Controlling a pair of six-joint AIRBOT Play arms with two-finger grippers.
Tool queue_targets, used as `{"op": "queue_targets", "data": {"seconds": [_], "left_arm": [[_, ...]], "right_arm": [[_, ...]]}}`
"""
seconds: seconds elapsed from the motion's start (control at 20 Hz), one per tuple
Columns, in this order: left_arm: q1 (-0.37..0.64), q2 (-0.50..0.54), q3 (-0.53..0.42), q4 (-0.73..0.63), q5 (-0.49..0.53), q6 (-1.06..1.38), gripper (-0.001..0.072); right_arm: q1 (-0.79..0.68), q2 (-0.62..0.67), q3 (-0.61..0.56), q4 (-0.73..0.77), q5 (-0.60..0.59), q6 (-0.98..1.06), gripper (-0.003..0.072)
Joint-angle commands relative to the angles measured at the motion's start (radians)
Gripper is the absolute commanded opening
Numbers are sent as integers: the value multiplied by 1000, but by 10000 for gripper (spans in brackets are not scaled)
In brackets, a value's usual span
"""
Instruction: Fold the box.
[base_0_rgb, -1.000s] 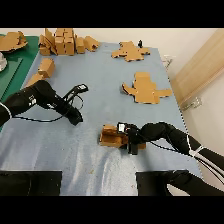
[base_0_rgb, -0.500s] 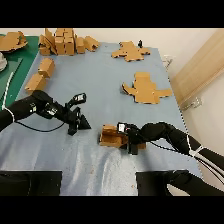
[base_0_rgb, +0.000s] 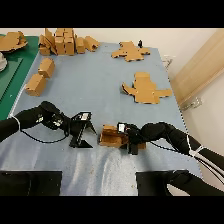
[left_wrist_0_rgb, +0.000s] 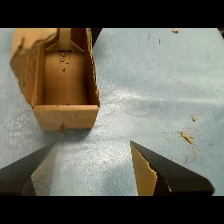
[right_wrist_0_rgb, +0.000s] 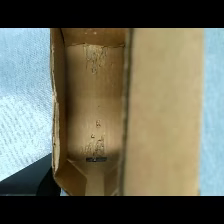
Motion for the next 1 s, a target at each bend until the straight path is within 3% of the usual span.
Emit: {"op": "queue_targets", "data": {"seconds": [0.0,0.4,0.95], "left_arm": [[-72,6,-1,2,140,-56,700],[-139,5,3,-3,297,-101,699],[-169,5,3,-2,303,-101,700]], "right_arm": [[0,1,2,0,1,0,496],[62,-7,46,-28,-3,0,496],[62,-34,47,-12,-11,0,496]]}}
